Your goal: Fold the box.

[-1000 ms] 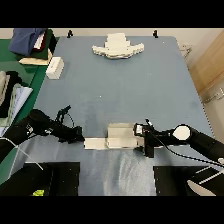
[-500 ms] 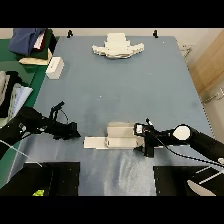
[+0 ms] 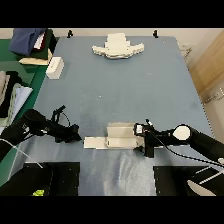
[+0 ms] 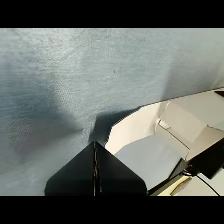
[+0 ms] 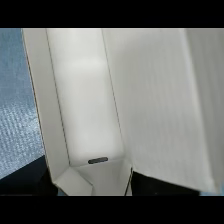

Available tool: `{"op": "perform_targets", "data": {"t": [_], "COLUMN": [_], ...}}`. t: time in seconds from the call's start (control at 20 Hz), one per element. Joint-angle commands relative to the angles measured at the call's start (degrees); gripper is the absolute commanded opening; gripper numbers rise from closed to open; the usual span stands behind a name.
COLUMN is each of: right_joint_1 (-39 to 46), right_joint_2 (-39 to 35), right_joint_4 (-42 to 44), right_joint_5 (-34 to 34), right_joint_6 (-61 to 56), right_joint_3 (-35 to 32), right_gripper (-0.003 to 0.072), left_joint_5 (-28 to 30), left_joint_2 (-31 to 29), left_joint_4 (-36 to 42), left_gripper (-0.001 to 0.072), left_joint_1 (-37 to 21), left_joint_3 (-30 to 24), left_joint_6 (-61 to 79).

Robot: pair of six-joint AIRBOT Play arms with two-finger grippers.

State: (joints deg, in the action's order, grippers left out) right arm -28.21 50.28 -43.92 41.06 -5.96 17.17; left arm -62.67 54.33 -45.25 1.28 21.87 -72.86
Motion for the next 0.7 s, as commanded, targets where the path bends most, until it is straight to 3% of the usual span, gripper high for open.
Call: {"op": "perform_targets", "data": {"t": [0.0, 0.3, 0.65], "right_joint_1": [0.0, 0.0, 0.0], "right_joint_2": [0.0, 0.0, 0.0], "right_joint_4": [0.0, 0.0, 0.0], "right_joint_5": [0.0, 0.0, 0.0], "right_joint_6": [0.0, 0.0, 0.0], "right_joint_3": [0.0, 0.0, 0.0], "right_gripper": [0.0520, 0.0520, 0.0520], "left_joint_5": [2.1, 1.0, -3.0], "left_joint_2": [2.1, 3.1, 3.0], "left_joint_4": [1.3, 5.5, 8.7], "left_gripper": [0.0015, 0.0015, 0.0015], "left_joint_1": [1.2, 1.4, 5.9], "left_joint_3": [-0.2, -0.2, -0.1], "left_joint_6": [0.0, 3.1, 4.9]}}
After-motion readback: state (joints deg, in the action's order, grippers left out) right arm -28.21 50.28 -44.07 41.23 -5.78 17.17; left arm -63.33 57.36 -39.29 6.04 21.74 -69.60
